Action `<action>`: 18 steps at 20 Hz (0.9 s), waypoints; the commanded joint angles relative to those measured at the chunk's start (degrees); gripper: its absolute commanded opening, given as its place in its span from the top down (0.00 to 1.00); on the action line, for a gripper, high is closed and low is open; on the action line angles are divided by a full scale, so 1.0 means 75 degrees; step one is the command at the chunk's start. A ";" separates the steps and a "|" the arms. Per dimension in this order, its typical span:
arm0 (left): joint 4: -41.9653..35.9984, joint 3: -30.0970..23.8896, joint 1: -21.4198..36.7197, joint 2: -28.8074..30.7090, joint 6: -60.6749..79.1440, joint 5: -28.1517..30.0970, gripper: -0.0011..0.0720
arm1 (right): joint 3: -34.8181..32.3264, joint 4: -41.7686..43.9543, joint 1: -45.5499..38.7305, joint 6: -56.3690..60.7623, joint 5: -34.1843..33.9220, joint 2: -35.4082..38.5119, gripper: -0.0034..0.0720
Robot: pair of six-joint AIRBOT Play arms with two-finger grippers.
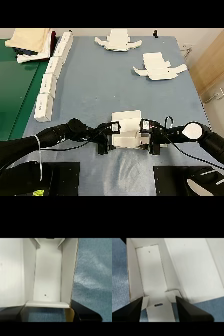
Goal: Fold the box.
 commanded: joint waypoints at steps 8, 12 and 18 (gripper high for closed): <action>0.0003 0.0009 0.0003 0.0000 0.0003 -0.0003 0.36 | 0.1600 -0.3573 0.0003 0.7294 0.3101 0.1122 0.95; 0.0003 0.0009 0.0003 -0.0003 0.0003 -0.0006 0.36 | 0.1979 -0.7632 -0.0490 1.1188 0.3532 0.1676 0.95; 0.0003 0.0009 0.0003 -0.0003 0.0000 -0.0006 0.36 | 0.1547 -0.5767 -0.3465 1.1849 0.3238 0.0058 0.95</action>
